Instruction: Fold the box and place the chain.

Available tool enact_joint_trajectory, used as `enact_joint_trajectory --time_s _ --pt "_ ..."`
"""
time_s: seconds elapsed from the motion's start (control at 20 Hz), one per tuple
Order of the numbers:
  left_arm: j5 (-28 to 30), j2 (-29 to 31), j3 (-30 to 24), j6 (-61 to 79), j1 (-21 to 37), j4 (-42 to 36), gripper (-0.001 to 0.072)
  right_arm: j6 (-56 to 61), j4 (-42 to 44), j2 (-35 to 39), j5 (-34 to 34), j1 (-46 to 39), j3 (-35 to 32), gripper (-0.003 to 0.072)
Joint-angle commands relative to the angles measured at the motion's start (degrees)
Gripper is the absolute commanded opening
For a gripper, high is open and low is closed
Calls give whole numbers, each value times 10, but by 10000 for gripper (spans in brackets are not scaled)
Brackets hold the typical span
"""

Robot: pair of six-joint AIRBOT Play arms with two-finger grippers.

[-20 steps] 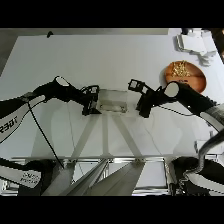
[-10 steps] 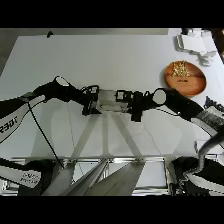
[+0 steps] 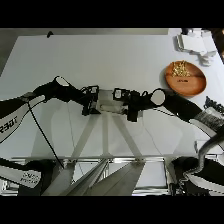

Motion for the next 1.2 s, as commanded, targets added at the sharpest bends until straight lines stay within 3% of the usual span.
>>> enact_joint_trajectory --time_s 0.0,0.15,0.35,0.5,0.85,0.95,1.15 --pt "1 0 0 0 0 -1 76 0 -2 0 0 1 0 221" --pt "0 0 0 0 0 -1 76 2 -9 4 7 1 0 6" --pt "1 0 0 0 0 -1 76 112 -90 57 31 -17 -1 7" --pt "0 0 0 0 0 -1 76 286 -107 117 33 -84 -14 7" --pt "0 0 0 0 0 -1 76 501 -146 156 30 -183 -115 3" --pt "0 0 0 0 0 -1 76 522 -123 146 23 -191 -149 2" --pt "1 0 0 0 0 -1 76 491 17 89 -8 -193 -171 -1"
